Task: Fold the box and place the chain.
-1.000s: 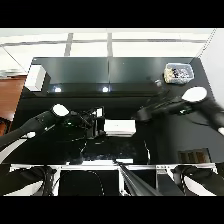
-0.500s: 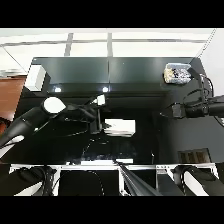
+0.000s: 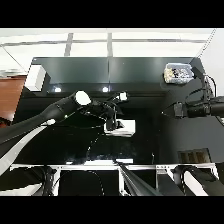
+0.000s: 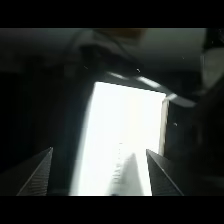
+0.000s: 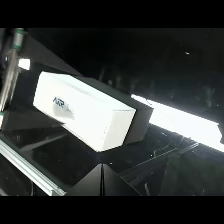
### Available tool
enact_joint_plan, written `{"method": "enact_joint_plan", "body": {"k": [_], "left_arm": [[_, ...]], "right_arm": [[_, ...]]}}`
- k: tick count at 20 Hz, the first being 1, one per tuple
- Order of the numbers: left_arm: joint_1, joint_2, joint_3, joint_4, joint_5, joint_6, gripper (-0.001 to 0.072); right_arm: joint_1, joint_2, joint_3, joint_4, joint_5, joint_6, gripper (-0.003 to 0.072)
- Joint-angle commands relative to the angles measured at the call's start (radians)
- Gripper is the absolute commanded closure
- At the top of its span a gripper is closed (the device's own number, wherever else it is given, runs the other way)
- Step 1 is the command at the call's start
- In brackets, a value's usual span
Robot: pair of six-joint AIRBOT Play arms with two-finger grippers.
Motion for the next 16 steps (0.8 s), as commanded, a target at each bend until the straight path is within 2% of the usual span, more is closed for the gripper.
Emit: {"method": "enact_joint_plan", "body": {"k": [1, 8, 11, 13, 16], "left_arm": [[-0.005, -0.026, 0.013, 0.000, -0.052, -0.007, -0.0007], [-0.005, -0.026, 0.013, 0.053, -0.143, -0.007, -0.0007], [-0.016, -0.026, 0.013, 0.074, -0.146, -0.007, -0.0009], [-0.036, -0.026, 0.013, 0.122, -0.142, -0.024, -0.0009], [-0.084, -0.026, 0.034, 0.264, -0.139, -0.222, -0.0008]], "right_arm": [[0.000, 0.001, 0.001, -0.002, -0.014, -0.016, 0.0668], [0.000, 0.001, 0.001, -0.001, -0.026, -0.019, 0.0668], [0.000, 0.001, 0.001, -0.002, -0.031, -0.019, 0.0668], [0.000, 0.001, 0.001, -0.002, -0.033, -0.019, 0.0668], [0.000, 0.001, 0.001, -0.002, -0.043, -0.019, 0.0668]]}}
